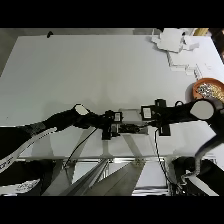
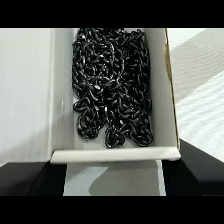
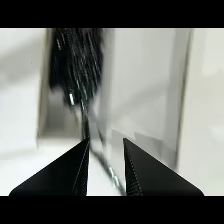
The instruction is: Fold the box and place the chain.
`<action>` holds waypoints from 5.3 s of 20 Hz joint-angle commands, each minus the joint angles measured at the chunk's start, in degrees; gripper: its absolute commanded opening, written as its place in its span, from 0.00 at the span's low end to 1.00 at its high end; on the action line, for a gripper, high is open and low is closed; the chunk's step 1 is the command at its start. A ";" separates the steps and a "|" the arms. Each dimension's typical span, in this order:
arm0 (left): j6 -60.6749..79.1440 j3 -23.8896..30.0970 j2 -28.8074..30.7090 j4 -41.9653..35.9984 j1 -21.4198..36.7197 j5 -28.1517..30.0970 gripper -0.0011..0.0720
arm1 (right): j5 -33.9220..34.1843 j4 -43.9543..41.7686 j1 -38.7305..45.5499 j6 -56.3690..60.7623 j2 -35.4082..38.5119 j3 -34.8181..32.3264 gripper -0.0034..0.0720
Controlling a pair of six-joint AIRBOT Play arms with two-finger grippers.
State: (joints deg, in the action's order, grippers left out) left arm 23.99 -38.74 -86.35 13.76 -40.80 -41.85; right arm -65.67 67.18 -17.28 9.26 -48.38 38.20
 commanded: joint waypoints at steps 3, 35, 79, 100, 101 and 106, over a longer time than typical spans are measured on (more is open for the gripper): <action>0.02 0.00 0.04 0.02 -0.02 0.00 0.31 | -1.16 4.55 12.50 -11.54 -3.76 0.24 0.33; 0.02 0.00 0.04 0.00 -0.02 -0.04 0.31 | -7.26 0.74 14.23 -3.65 -3.98 -0.15 0.08; 0.02 0.00 0.07 0.00 -0.02 -0.13 0.31 | 5.25 -2.47 19.43 -9.09 -6.84 -1.44 0.28; 0.02 0.00 0.04 0.00 -0.02 -0.17 0.31 | 7.21 1.40 19.37 -17.97 -20.13 -3.98 0.44; 0.02 0.00 0.04 0.00 -0.02 -0.17 0.31 | 7.61 1.40 19.37 -18.32 -20.13 -4.46 0.43; 0.02 0.00 0.04 0.00 -0.02 -0.17 0.31 | 10.36 1.33 19.37 -18.38 -20.13 -5.01 0.28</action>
State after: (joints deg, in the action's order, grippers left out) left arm 24.01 -38.74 -86.35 13.76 -40.80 -42.02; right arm -56.90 68.38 2.07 -8.84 -68.47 33.58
